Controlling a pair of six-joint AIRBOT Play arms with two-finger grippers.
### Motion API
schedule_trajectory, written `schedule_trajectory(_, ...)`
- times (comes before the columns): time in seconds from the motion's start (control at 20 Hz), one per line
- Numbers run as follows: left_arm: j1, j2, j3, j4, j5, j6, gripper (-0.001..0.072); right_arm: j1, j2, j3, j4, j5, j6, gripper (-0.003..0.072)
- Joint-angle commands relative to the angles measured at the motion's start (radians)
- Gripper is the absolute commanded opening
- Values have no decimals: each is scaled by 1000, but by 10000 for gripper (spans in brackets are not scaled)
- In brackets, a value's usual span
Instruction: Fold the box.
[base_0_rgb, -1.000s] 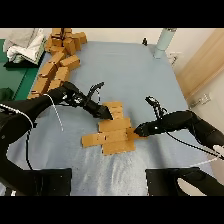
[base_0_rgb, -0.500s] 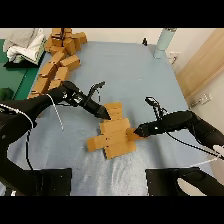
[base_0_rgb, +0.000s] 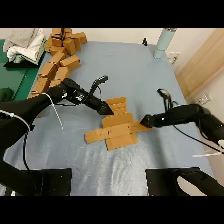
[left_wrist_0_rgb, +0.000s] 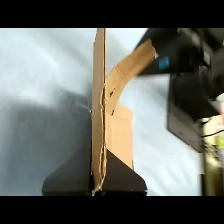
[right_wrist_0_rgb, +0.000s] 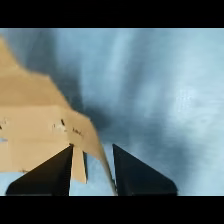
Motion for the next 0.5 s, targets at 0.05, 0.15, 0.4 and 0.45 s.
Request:
schedule_trajectory(0.05, -97, 48, -2, -6, 79, 231, 4, -77, 1, 72, -57, 36, 192, 342)
schedule_trajectory(0.15, -134, 53, -2, -6, 103, 279, 4, -79, -1, 71, -57, 64, 201, 202)
schedule_trajectory(0.4, -154, 71, -63, -10, 201, 344, 3, -78, -1, 71, -50, 77, 201, 14)
schedule_trajectory(0.45, -161, 92, -96, -10, 230, 371, 2, -78, -1, 71, -50, 77, 201, 14)
